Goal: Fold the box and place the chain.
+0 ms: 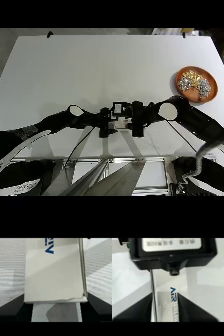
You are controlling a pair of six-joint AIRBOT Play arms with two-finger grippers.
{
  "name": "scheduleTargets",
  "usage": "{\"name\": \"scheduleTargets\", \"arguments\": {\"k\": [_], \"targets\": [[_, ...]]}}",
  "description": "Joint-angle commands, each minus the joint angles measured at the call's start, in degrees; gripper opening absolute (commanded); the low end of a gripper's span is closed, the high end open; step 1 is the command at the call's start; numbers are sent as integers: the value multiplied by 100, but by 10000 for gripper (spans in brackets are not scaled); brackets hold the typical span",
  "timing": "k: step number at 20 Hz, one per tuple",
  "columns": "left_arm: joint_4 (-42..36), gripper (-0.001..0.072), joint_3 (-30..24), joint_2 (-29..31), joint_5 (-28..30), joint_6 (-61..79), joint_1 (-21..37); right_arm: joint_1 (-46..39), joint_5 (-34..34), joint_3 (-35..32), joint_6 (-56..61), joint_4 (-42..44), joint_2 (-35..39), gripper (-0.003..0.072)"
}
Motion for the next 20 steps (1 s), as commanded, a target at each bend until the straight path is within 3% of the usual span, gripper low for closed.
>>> {"name": "scheduleTargets", "arguments": {"k": [1,4,6,9,20], "targets": [[-2,363,4,4,17,-7,4,-190,4,-2,81,116,74,147],[-2,363,4,4,17,-7,4,-356,168,-7,192,129,-33,32],[-2,363,4,4,17,-7,7,-354,372,-13,192,155,-188,16],[-2,363,4,4,17,-7,4,-354,649,-22,166,275,-376,16],[-2,363,2,2,17,-7,4,-354,573,-214,162,295,-678,17]]}}
